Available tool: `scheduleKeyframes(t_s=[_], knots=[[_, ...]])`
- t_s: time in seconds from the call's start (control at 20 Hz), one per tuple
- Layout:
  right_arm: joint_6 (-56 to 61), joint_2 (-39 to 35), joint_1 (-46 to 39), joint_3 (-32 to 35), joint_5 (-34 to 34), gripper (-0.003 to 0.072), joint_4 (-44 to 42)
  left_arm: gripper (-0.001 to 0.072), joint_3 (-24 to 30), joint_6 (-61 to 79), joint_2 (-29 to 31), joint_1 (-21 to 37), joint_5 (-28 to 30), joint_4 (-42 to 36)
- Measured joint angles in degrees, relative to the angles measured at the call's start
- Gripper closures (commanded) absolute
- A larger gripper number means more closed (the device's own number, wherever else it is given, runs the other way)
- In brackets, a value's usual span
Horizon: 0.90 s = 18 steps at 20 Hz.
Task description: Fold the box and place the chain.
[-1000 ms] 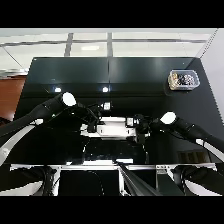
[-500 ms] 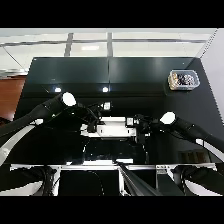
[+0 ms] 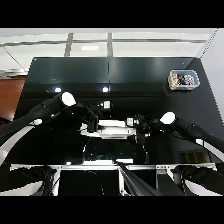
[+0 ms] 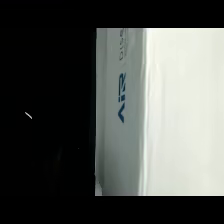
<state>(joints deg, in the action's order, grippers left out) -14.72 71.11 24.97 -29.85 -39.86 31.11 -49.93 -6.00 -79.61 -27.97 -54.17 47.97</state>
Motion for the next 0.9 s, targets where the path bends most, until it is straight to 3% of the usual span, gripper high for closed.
scheduleKeyframes(t_s=[0.1, 0.2, 0.25, 0.35, 0.5, 0.65, 0.75, 0.9], knots=[[0.0, 0.0, 0.0, 0.0, 0.0, 0.0269, 0.0, 0.0004, -0.2, -6.1, 2.0, 0.7, -0.5, 2.8], [0.0, 0.0, 0.0, 0.0, 0.0, 0.0542, 0.0, 0.0007, -0.3, -13.2, 5.2, 1.9, -1.8, 7.7], [0.0, 0.0, 0.0, 0.0, 0.0, 0.0563, 0.0, 0.0089, -0.3, -16.6, 7.0, 2.8, -3.1, 10.2], [0.0, 0.0, 0.0, 0.0, 0.0, 0.0562, 0.0, 0.0674, -0.4, -24.3, 10.6, 5.6, -7.3, 13.9], [0.0, 0.0, 0.0, 0.0, 0.0, 0.0562, 0.0, 0.0685, 0.8, -33.2, 13.4, 9.7, -17.1, 12.2], [0.0, 0.0, 0.0, 0.0, 0.0, 0.0562, 0.0, 0.0684, 4.6, -35.4, 14.0, 10.3, -20.1, -0.3], [0.0, 0.0, 0.0, 0.0, 0.0, 0.0562, 0.0, 0.0684, 6.6, -34.2, 13.6, 9.1, -15.9, -8.9], [0.0, 0.0, 0.0, 0.0, 0.0, 0.0562, 0.0, 0.0685, 8.1, -30.2, 11.8, 8.0, -5.1, -19.0]])
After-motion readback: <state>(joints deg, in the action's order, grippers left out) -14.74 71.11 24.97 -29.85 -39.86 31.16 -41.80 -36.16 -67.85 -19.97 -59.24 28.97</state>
